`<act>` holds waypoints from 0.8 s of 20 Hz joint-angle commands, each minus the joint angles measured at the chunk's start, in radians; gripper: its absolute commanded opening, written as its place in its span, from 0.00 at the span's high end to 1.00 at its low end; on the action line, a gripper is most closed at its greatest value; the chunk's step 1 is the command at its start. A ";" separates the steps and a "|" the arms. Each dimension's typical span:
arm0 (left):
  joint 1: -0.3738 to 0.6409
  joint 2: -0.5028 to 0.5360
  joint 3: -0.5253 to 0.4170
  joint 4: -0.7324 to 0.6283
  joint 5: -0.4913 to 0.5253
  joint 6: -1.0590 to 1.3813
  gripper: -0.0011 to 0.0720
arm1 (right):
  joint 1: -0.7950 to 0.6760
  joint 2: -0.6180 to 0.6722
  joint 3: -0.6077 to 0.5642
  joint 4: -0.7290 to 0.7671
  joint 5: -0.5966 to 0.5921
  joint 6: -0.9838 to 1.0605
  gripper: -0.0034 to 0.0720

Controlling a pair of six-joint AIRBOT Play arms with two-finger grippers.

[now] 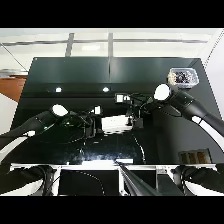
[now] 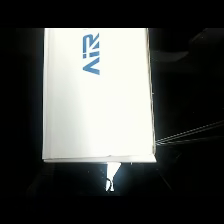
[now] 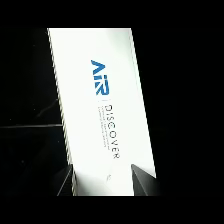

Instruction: Fold the box and place the chain.

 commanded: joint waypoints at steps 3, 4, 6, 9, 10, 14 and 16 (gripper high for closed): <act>0.000 0.000 0.000 0.000 0.000 0.001 0.35 | 0.000 0.009 0.001 0.005 0.005 0.018 0.38; 0.000 0.000 0.000 0.000 0.000 0.000 0.35 | 0.000 0.018 0.001 0.005 0.004 0.021 0.38; 0.000 0.000 0.000 0.000 0.000 0.001 0.35 | 0.000 0.047 0.001 0.005 0.005 0.042 0.38; 0.000 0.000 0.000 0.000 0.000 0.001 0.35 | -0.022 0.103 0.001 0.005 0.011 0.157 0.38; 0.000 0.000 0.000 0.000 0.000 0.001 0.35 | -0.046 0.110 0.001 0.003 0.029 0.207 0.39; 0.000 0.000 0.000 0.000 0.000 0.001 0.35 | -0.215 0.109 -0.013 0.121 0.122 0.350 0.93; 0.000 0.000 0.000 0.000 0.000 0.001 0.35 | -0.281 0.107 -0.052 0.351 0.109 0.366 0.93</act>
